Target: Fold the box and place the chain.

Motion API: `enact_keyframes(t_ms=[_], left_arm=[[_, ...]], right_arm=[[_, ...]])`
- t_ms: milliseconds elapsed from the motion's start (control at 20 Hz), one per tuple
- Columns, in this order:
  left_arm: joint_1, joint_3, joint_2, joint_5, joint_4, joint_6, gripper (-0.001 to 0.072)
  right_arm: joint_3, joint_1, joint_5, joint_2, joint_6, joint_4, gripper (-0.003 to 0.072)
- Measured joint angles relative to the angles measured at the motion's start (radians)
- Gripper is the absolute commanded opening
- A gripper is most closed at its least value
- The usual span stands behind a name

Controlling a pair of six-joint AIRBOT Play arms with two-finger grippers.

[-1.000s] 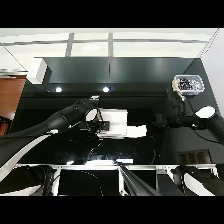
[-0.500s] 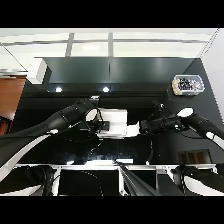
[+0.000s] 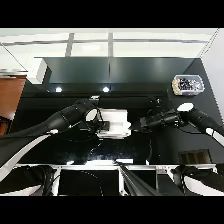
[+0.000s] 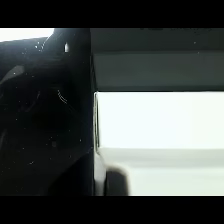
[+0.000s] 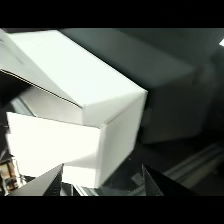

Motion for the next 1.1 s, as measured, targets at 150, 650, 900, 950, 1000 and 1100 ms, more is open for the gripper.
enact_keyframes(t_ms=[150,650,900,950,1000,1100], left_arm=[[0.000,0.000,0.000,0.000,0.000,0.000,0.0028],[0.000,0.000,0.000,0.000,0.000,-0.001,0.0028],[0.000,0.000,0.000,0.001,0.000,-0.002,0.0028],[0.000,0.000,0.000,0.001,0.000,0.000,0.0028],[0.000,0.000,0.000,0.001,0.000,0.001,0.0028],[0.000,0.000,0.000,0.001,0.000,0.001,0.0028]], right_arm=[[0.005,0.034,-0.026,0.000,0.013,0.012,0.0561],[0.209,0.329,-0.235,0.000,0.486,-0.387,0.0427],[0.277,0.409,-0.263,-0.002,0.690,-0.556,0.0418],[0.282,0.417,-0.262,-0.002,0.714,-0.572,0.0376],[0.286,0.425,-0.262,-0.004,0.738,-0.588,0.0348],[0.298,0.445,-0.254,-0.012,0.786,-0.629,0.0348]])
